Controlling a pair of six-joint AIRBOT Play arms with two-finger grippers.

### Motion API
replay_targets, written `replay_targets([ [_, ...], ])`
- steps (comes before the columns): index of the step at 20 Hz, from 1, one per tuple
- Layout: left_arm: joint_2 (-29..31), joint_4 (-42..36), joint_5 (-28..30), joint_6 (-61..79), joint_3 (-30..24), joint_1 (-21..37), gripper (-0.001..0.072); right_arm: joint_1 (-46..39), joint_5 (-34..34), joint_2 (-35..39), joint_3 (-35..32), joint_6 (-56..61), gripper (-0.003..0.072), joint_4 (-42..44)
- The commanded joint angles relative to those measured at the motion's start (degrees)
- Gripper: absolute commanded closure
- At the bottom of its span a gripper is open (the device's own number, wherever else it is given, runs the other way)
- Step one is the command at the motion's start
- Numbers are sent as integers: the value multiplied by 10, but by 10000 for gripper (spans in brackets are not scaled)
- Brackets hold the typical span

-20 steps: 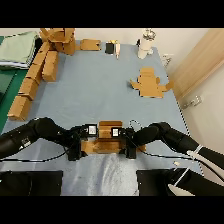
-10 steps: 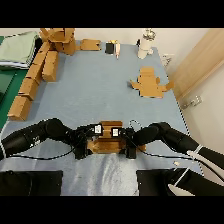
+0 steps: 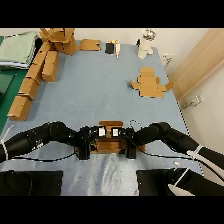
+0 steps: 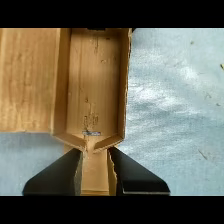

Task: Fold the box.

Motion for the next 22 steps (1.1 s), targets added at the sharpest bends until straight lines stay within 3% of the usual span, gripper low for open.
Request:
replay_targets([
  [1, 0, 9, 12, 2, 0, -4, 481, 0, 0, 0, 0, 0, 162, 0],
  [5, 0, 6, 18, 35, 0, -4, 484, 0, 0, 0, 0, 0, 162, 0],
  [7, 0, 3, 16, 43, 0, -4, 679, 0, 0, 0, 0, 0, 162, 0],
  [14, 0, -10, 61, 44, 0, -32, 676, 0, 0, 0, 0, 0, 162, 0],
  [22, -13, -21, 63, 45, 0, -43, 676, 0, 0, 0, 0, 0, 162, 0],
])
